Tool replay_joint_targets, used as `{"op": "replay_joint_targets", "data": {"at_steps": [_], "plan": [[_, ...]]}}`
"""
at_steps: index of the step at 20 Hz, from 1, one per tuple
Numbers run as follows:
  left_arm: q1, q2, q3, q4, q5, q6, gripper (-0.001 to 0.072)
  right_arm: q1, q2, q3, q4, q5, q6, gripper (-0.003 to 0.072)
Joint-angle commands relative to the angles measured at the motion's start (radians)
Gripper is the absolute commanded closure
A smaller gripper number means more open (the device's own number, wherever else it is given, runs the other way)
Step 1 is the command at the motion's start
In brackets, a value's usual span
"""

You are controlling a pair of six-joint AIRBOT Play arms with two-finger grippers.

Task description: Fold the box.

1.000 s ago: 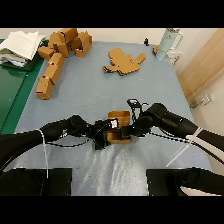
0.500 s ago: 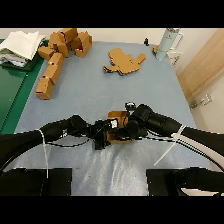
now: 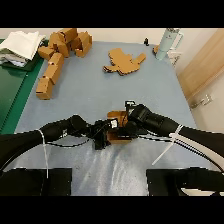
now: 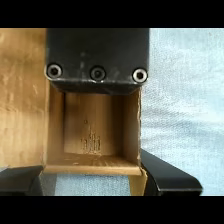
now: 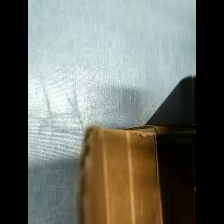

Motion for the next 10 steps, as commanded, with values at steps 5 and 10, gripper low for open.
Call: {"op": "replay_joint_targets", "data": {"at_steps": [5,10], "plan": [[0.0,0.0,0.001,0.0,0.0,0.0,0.0175,0.0,0.001,0.026,0.016,0.001,-0.011,0.0223],[0.0,0.0,0.001,0.0,0.0,0.0,0.0175,0.0,0.0,0.026,0.016,0.001,-0.027,0.0688]]}}
